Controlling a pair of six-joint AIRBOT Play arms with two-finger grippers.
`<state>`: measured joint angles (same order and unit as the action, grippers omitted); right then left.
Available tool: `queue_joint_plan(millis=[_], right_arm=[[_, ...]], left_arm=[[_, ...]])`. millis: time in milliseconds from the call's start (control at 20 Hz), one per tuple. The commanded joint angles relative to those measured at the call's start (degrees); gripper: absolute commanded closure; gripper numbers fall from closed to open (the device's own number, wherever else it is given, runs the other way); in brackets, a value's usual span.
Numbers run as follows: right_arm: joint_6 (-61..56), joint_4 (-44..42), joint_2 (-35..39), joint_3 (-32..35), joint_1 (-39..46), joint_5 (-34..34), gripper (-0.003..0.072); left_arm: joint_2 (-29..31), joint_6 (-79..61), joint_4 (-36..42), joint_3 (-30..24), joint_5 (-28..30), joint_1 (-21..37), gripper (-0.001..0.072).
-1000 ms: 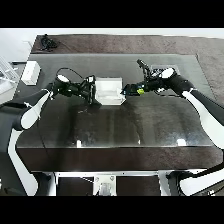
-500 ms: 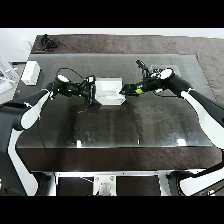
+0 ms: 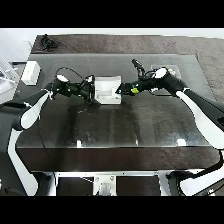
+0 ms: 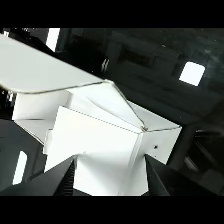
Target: Fold the box and place the chain.
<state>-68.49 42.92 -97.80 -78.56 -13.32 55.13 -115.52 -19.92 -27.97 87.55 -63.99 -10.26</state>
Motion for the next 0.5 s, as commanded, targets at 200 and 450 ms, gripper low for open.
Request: queue_joint_plan(millis=[200,450], right_arm=[[-9.0,10.1,-0.1,-0.5,-1.8,-1.7,0.017],[-11.4,11.4,-1.3,-1.1,-2.9,-3.3,0.0174]], left_arm=[[0.0,0.0,0.0,0.0,-0.1,-0.1,0.018],[0.0,0.0,0.0,0.0,-0.1,-0.1,0.018]])
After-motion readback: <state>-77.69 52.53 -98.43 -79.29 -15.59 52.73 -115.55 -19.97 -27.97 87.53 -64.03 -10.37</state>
